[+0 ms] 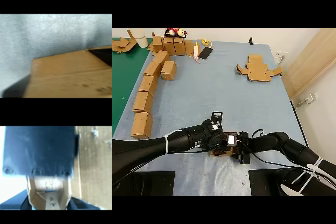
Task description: Fold the box.
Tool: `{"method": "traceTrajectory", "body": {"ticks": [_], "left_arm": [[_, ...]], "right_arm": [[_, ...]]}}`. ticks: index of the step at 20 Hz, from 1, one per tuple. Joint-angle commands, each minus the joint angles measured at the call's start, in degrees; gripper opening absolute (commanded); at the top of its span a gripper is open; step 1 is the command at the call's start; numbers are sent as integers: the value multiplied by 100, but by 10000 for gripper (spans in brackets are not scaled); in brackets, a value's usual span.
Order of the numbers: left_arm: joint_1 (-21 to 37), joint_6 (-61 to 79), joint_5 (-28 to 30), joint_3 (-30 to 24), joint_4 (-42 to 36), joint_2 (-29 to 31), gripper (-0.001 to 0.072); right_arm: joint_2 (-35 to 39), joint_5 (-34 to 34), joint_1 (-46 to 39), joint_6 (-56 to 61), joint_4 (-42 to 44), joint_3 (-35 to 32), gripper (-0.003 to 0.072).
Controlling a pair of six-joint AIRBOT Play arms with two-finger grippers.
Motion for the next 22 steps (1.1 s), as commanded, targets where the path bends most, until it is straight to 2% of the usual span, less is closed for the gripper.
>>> {"method": "traceTrajectory", "body": {"ticks": [1, 13, 14, 15, 16, 22], "left_arm": [[33, 7, 9, 2, 26, -11, 18], [28, 0, 9, 2, -26, -11, 18], [26, 0, 9, 4, -28, -11, 111], [24, -17, 7, 4, -68, -11, 443], [26, -68, 7, 4, -131, -11, 533], [28, -59, -192, 13, -98, 227, 533]], "right_arm": [[0, 2, -2, 0, 2, 2, 412], [0, 2, -2, -2, 2, 2, 412], [0, 2, -2, -2, 2, 2, 412], [0, 2, -2, -2, 2, 2, 412], [0, 2, -2, -2, 2, 2, 412], [0, 2, -2, -2, 2, 2, 412]]}}
